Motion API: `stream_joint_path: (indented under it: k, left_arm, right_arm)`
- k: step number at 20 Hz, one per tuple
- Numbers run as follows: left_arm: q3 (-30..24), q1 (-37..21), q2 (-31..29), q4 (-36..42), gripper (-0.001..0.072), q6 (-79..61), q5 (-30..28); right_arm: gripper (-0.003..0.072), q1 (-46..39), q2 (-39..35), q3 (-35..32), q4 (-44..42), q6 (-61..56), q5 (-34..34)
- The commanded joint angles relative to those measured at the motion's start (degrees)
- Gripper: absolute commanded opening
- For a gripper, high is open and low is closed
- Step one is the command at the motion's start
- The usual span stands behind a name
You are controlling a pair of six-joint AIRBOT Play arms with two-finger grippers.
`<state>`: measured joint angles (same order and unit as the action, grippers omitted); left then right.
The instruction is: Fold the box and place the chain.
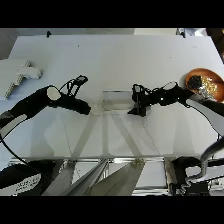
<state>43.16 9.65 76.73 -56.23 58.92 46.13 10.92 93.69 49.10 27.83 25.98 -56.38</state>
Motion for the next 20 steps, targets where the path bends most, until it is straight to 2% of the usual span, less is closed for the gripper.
stream_joint_path:
  k: [1,6,11,18,20]
  left_arm:
    - [0.00,0.09,0.61,7.28,0.0009,-3.65,-0.15]
    - [0.00,0.09,0.90,7.52,0.0006,-3.87,-0.02]
    - [0.00,0.09,1.36,1.92,0.0005,-3.37,-0.07]
    - [-0.02,0.37,2.56,3.43,0.0004,-3.34,-0.04]
    - [-0.02,1.05,3.52,6.27,0.0004,-3.48,-0.61]
  right_arm:
    - [0.0526,0.02,0.00,0.04,0.00,-0.02,0.00]
    - [0.0526,0.02,0.00,0.04,0.00,-0.02,0.00]
    - [0.0526,0.02,0.00,0.04,0.00,-0.02,0.00]
    - [0.0526,0.02,0.00,0.04,0.00,-0.02,0.00]
    - [0.0526,0.02,0.00,0.04,0.00,-0.02,-0.02]
